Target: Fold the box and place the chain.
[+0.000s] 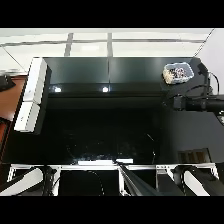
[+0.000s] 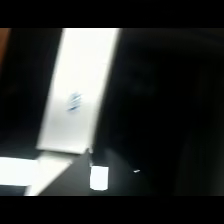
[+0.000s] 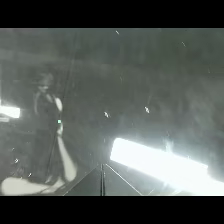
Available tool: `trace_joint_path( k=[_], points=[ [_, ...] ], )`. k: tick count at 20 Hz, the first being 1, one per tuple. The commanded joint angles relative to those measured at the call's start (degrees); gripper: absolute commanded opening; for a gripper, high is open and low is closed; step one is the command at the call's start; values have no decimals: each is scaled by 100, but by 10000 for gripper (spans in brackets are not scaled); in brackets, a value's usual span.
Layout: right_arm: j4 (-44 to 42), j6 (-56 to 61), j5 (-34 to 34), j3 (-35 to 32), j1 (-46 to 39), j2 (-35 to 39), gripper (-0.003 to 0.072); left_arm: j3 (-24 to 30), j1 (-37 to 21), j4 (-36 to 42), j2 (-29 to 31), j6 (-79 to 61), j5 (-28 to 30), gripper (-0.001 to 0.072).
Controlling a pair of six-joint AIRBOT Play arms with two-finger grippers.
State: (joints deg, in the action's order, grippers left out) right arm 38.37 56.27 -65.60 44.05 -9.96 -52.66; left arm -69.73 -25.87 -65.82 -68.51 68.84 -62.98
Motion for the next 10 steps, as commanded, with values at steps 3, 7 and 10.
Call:
trace_joint_path(
  k=[3, 7, 10],
  points=[
    [1517, -72, 1980, -59, 1029, -76, 14, 306, 1801, 708, 680, 131, -118, 27],
    [1753, 52, 1917, -153, 1034, -81, 14, 2162, 3165, -431, 1650, 785, 1384, 29],
    [1762, 52, 1891, -153, 1032, -81, 14, 2728, 3381, -411, 2052, 782, 1552, 29]
  ],
)
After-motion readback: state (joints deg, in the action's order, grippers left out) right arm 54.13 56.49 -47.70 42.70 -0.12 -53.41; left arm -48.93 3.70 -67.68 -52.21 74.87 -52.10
